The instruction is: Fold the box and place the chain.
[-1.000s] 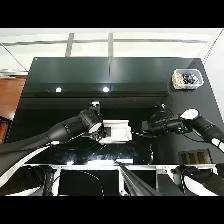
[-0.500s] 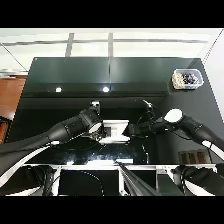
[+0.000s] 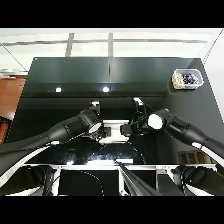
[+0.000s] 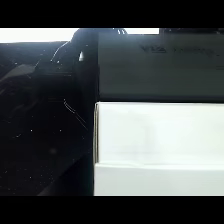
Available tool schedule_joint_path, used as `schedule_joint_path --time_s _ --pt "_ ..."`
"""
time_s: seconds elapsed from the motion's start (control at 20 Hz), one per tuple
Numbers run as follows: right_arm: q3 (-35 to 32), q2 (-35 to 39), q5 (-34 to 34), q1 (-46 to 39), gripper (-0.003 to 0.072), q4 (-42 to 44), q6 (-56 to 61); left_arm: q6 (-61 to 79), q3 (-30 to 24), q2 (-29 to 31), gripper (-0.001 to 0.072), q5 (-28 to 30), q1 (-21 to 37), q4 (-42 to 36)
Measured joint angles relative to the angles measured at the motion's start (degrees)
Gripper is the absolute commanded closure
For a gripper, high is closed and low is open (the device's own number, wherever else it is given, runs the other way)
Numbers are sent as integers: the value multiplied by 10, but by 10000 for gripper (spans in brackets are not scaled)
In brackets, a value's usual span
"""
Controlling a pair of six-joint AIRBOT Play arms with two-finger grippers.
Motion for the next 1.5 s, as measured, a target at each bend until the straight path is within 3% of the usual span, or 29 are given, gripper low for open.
schedule_joint_path --time_s 0.5,1.15,1.2,1.25,1.3,1.5 --pt "86 -69 76 63 441 -121 142 0 0 0 679 2 0 0" --pt "100 -99 105 87 451 -172 208 0 0 0 679 3 0 0" --pt "100 -101 105 87 551 -172 209 0 0 0 679 3 0 0" --pt "100 -101 104 87 560 -172 211 0 0 0 679 3 0 0" --pt "100 -102 103 87 637 -172 213 0 0 0 679 3 0 0" --pt "101 -103 104 87 639 -177 222 -2 0 0 679 4 0 0"
